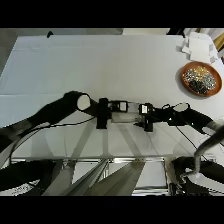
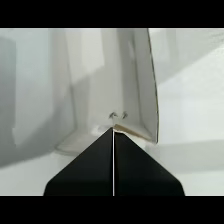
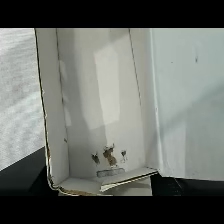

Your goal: Fold the box and place the chain.

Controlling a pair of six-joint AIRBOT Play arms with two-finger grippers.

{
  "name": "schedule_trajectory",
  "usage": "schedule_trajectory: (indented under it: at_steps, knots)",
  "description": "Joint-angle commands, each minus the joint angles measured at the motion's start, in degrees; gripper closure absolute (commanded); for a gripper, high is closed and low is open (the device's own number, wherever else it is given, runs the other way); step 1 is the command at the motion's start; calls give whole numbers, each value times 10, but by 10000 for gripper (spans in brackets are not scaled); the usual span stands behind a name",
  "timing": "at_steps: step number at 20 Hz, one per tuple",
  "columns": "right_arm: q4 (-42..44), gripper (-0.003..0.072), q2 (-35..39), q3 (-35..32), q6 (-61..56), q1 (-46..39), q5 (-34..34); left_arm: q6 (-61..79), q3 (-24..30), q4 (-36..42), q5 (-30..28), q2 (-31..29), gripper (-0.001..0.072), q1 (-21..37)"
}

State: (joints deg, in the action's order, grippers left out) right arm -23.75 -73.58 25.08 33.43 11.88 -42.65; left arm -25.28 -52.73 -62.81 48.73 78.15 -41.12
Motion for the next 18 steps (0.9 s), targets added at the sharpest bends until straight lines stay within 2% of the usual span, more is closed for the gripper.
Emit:
schedule_trajectory:
  at_steps: [1, 3, 5, 7, 8, 10, 13, 18]
  knots:
    - [0, 285, 0, 0, 0, 0, 0, -186, 0, -85, 23, -65, 708, 35]
    - [0, 285, 0, 0, 0, 0, 0, -312, 0, -141, 42, -106, 708, 59]
    - [0, 285, 0, 0, 0, 0, 0, -400, 0, -163, 83, -132, 704, 87]
    - [0, 285, 0, 0, 0, 0, 0, -451, 3, -163, 131, -133, 704, 121]
    - [0, 285, 0, 0, 0, 0, 0, -481, 14, -163, 136, -132, 704, 137]
    - [0, 285, 0, 0, 0, 0, 0, -529, 61, -154, 102, -132, 704, 161]
    - [0, 285, 0, 0, 0, 0, 0, -530, 132, -59, 17, -124, 704, 183]
    - [0, 285, 0, 0, 0, 0, 0, -478, 143, 71, -24, -69, 705, 162]
